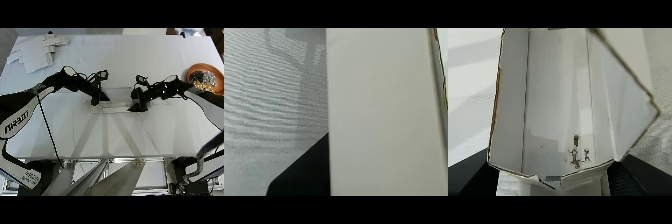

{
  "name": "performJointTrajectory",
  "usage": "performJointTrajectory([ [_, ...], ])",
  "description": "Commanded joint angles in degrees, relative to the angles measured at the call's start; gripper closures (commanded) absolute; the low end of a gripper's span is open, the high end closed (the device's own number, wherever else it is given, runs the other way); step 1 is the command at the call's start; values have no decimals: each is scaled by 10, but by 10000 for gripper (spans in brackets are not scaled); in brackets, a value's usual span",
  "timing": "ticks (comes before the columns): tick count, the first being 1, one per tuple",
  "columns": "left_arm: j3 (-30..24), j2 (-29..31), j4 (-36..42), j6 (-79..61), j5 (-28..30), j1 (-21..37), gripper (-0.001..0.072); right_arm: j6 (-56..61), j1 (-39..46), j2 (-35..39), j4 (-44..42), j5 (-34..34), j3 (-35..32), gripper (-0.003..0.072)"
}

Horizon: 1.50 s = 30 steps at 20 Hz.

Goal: Fold the box and place the chain.

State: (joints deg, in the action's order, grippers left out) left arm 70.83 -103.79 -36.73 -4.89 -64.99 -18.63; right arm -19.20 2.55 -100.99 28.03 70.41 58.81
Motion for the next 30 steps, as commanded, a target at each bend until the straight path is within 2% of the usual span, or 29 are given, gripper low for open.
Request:
performJointTrajectory([
  [1,0,0,0,0,0,0,695,1,0,0,0,1,0,-3],
  [11,0,0,0,0,0,0,695,1,0,0,-3,9,0,0],
  [13,0,0,0,0,0,0,695,-7,0,0,-3,8,0,41],
  [16,0,0,0,0,0,0,695,-7,0,0,-2,8,0,60],
  [18,0,0,0,0,0,0,695,-7,0,0,-2,8,0,234],
  [19,0,0,0,0,0,0,695,-7,0,0,-2,8,0,280],
  [30,0,0,0,0,0,0,695,-7,0,0,0,8,0,281],
])
